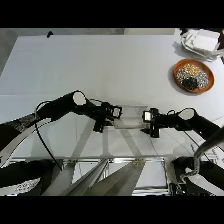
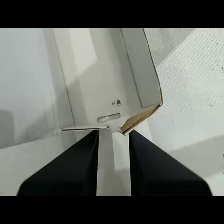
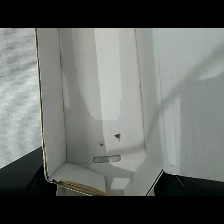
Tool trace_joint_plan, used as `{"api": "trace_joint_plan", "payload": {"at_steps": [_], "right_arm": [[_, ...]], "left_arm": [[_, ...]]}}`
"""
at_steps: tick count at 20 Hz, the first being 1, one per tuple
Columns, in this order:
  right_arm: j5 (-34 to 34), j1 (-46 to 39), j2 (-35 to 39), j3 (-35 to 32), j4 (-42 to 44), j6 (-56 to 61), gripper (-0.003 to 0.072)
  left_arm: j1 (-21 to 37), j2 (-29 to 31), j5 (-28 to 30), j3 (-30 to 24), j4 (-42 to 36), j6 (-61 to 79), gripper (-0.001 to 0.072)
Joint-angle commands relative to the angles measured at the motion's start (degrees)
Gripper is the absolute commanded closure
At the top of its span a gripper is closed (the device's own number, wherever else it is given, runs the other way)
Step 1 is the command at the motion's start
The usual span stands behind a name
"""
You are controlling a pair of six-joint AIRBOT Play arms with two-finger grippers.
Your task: Fold the box and place the chain.
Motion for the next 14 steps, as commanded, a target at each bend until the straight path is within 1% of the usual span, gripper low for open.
{"api": "trace_joint_plan", "payload": {"at_steps": [1, 3, 4, 5, 10, 14], "right_arm": [[0.0, 0.0, 0.1, 0.0, 0.0, 0.0, 0.0321], [0.0, 0.0, 0.1, 0.0, 0.0, 0.0, 0.0321], [0.0, 0.0, 0.1, 0.0, 0.0, 0.0, 0.0321], [0.0, 0.0, 0.1, 0.0, 0.0, 0.0, 0.0321], [0.0, 0.0, 0.1, 0.0, 0.0, 0.0, 0.0321], [0.0, 0.0, 0.1, 0.0, 0.0, 0.0, 0.0321]], "left_arm": [[-0.6, 0.0, 3.6, 0.0, -0.8, 0.5, 0.0522], [-1.2, 0.0, 5.4, 0.0, -1.4, 0.5, 0.0532], [-1.7, 0.0, 5.9, 0.0, -1.4, 0.5, 0.0593], [-2.3, 0.0, 6.3, 0.0, -1.4, 0.5, 0.0639], [-4.9, -0.3, 8.0, 0.0, -1.4, 0.5, 0.0644], [-5.7, -1.7, 8.1, 0.0, -1.4, 0.3, 0.0619]]}}
